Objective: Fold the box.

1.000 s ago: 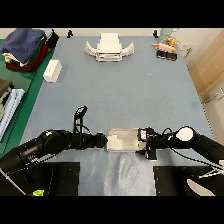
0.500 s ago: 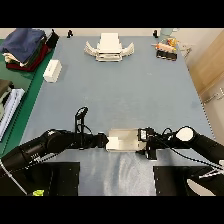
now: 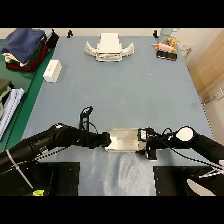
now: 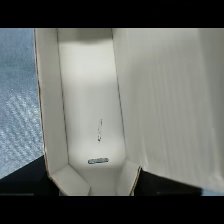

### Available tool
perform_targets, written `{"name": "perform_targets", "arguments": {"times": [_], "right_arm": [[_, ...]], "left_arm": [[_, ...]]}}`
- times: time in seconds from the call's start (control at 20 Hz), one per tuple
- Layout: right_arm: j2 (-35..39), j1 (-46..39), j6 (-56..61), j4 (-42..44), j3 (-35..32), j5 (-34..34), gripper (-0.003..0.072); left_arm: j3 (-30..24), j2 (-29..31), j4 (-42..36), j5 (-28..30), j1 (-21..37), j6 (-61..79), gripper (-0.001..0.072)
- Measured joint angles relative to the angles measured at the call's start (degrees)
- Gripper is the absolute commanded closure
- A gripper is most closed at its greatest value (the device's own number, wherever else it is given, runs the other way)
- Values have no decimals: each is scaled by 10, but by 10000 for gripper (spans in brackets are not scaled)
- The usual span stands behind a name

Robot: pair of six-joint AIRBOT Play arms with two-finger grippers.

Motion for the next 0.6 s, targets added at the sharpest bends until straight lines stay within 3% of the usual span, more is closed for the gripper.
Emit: {"name": "perform_targets", "arguments": {"times": [0.35, 0.4, 0.6], "right_arm": [[0, 0, 0, 0, 0, 0, 183], [0, 0, 0, 0, 0, 0, 183], [0, 0, 0, 0, 0, 0, 183]], "left_arm": [[110, -99, 170, -100, -82, -210, 275], [127, -114, 189, -119, -92, -232, 311], [184, -167, 242, -179, -122, -299, 311]]}}
